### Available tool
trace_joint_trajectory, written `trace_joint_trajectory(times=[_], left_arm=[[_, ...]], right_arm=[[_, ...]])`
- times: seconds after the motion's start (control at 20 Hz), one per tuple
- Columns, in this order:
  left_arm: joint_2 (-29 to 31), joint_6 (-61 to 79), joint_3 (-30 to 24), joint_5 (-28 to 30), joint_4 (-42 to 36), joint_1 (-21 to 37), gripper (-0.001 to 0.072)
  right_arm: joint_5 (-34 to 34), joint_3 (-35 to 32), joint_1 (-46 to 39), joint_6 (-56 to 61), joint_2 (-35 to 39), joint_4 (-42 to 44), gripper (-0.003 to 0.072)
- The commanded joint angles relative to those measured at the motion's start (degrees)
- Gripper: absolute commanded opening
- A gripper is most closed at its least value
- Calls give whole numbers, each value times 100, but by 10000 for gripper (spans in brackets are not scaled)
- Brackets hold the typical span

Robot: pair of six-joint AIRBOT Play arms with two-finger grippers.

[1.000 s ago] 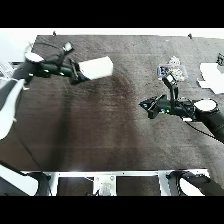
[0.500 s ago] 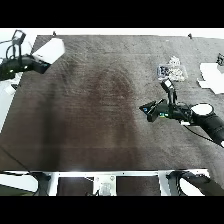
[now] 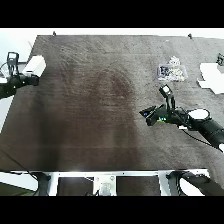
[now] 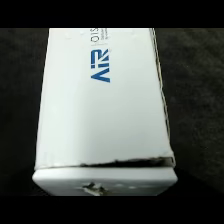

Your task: Fold the box and place the chain.

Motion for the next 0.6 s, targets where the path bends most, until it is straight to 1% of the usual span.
trace_joint_trajectory(times=[0.0, 0.1, 0.2, 0.25, 0.3, 0.35, 0.45, 0.5, 0.55], left_arm=[[-258, -4, -103, 251, 13, 20, 19], [-437, -7, -101, 247, 13, 20, 20], [-442, -9, -72, 251, 7, 17, 21], [-442, -7, -72, 254, 7, 17, 75], [-442, -9, -72, 267, 7, 20, 518], [-442, -37, -72, 341, 4, 20, 720], [-442, 37, -72, 315, 20, 20, 720], [-442, 39, -74, 315, 59, 20, 720], [-435, 37, -72, 308, 155, 20, 720]], right_arm=[[-39, -17, -2, -2, 0, -2, 69], [-42, -17, -2, -2, 0, -2, 69], [-39, -17, -2, -2, 0, -2, 70], [-39, -17, -2, -2, 0, -2, 70], [-48, -17, -2, -2, 0, -2, 72], [-63, -17, -2, 0, 0, 0, 96], [-70, -17, -2, 0, 0, 0, 202], [-81, -17, 0, 0, 0, 0, 216], [-79, -17, 0, 0, 0, -2, 252]])
